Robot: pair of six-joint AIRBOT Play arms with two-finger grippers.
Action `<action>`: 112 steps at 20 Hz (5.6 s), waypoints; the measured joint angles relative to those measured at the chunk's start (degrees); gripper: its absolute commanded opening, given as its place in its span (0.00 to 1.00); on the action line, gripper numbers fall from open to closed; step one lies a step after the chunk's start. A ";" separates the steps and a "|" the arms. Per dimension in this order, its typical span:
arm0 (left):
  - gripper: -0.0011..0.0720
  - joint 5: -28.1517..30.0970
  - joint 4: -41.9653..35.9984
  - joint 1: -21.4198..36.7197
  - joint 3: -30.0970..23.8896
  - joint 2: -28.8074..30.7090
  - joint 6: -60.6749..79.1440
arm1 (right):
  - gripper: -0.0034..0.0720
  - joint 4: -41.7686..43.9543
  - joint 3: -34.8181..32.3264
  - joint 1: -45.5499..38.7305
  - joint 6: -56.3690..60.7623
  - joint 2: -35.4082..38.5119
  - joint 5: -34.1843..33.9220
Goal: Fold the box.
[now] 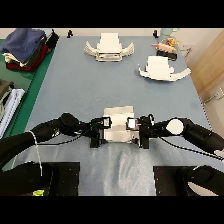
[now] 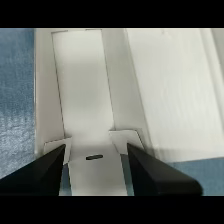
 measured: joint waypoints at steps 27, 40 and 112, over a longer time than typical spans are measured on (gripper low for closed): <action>0.71 0.02 0.00 0.00 0.00 0.00 0.07 | 0.05 -35.85 4.94 -15.76 89.42 6.95 21.81; 0.71 0.02 0.00 0.00 0.00 0.00 0.07 | 0.38 2.51 6.56 -18.16 67.71 -1.77 24.02; 0.71 0.02 0.00 0.00 0.00 0.00 0.04 | 0.05 -32.06 34.47 -4.55 109.07 -12.72 43.95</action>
